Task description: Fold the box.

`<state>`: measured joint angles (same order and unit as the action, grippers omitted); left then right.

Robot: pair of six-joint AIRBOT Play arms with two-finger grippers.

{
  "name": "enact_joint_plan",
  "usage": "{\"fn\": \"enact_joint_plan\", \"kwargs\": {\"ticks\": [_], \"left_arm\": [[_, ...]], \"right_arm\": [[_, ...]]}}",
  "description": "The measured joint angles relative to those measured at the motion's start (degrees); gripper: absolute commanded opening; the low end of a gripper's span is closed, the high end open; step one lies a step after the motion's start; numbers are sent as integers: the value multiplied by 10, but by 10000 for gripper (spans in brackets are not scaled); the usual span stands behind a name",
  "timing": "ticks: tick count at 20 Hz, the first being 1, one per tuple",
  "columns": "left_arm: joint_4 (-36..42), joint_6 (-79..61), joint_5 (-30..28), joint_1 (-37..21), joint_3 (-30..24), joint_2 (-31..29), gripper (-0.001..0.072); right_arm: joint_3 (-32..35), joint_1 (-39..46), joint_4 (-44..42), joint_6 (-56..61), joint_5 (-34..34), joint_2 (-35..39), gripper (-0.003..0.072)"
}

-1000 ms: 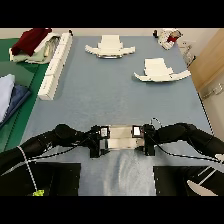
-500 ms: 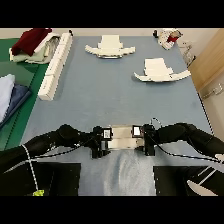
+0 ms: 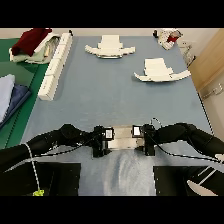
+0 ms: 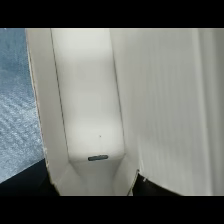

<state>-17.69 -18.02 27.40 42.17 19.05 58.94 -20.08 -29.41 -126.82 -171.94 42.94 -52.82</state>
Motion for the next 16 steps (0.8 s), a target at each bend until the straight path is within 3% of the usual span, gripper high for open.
{"fn": "enact_joint_plan", "kwargs": {"ticks": [2, 4, 8, 9, 16], "left_arm": [[-1, 4, 0, 0, 4, 5, 592], [-2, 7, 2, 0, 6, 7, 593], [-3, 10, 2, 0, 8, 10, 626], [-3, 10, 1, 0, 8, 10, 710], [-5, 13, 1, -4, 8, 10, 710]], "right_arm": [[0, 0, 0, 0, 0, 0, 509], [0, 0, 0, 0, 0, 0, 509], [0, 0, 0, 0, 0, 0, 509], [0, 0, 0, 0, 0, 0, 509], [0, 0, 0, 0, 0, 0, 509]]}}
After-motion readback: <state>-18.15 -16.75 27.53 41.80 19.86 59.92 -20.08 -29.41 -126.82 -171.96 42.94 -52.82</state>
